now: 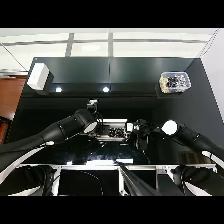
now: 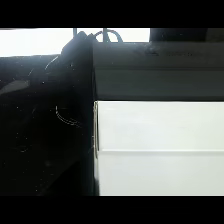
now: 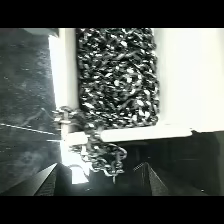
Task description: Fold the box and place the chain.
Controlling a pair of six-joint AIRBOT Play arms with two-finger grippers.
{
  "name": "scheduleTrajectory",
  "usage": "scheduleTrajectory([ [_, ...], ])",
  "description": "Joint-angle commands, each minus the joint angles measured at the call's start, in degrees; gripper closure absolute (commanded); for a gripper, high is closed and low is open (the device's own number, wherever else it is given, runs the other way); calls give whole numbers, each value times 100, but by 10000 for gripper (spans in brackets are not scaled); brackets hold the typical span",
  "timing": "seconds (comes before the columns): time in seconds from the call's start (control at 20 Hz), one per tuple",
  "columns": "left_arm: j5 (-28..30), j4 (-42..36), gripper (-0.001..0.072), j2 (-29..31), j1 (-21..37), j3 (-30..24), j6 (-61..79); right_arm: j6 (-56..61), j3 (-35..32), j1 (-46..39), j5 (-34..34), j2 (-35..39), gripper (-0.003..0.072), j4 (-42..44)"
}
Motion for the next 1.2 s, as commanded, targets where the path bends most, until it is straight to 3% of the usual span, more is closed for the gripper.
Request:
scheduleTrajectory([
  [0.0,-2,2,679,2,2,7,0,-44,-4,68,-170,-81,22,24],
  [0.05,0,2,679,2,2,7,0,-42,-4,66,-170,-81,22,24],
  [0.1,0,2,679,2,2,7,0,-9,-4,68,-168,-85,117,24],
  [0.15,0,2,678,2,2,7,0,92,-4,66,-151,-87,300,24],
  [0.2,0,2,679,2,2,7,0,160,-4,66,-103,-87,542,22],
  [0.25,-2,0,678,2,2,7,2,229,-2,66,-24,-85,676,22],
  [0.4,-2,2,679,2,2,7,0,977,24,66,192,68,677,-219],
  [0.5,-2,0,679,2,2,7,2,1998,114,63,455,387,678,-813],
  [0.65,0,0,679,2,2,7,0,3250,409,-42,1259,1014,678,-1633],
  [0.8,0,2,679,2,2,7,2,3987,970,-203,2011,1635,677,-1672],
  [0.95,0,0,679,2,2,7,0,4741,1650,-199,2041,1821,678,-1235],
  [1.15,0,2,679,2,2,7,0,5331,1792,-197,1163,1676,677,170],
])
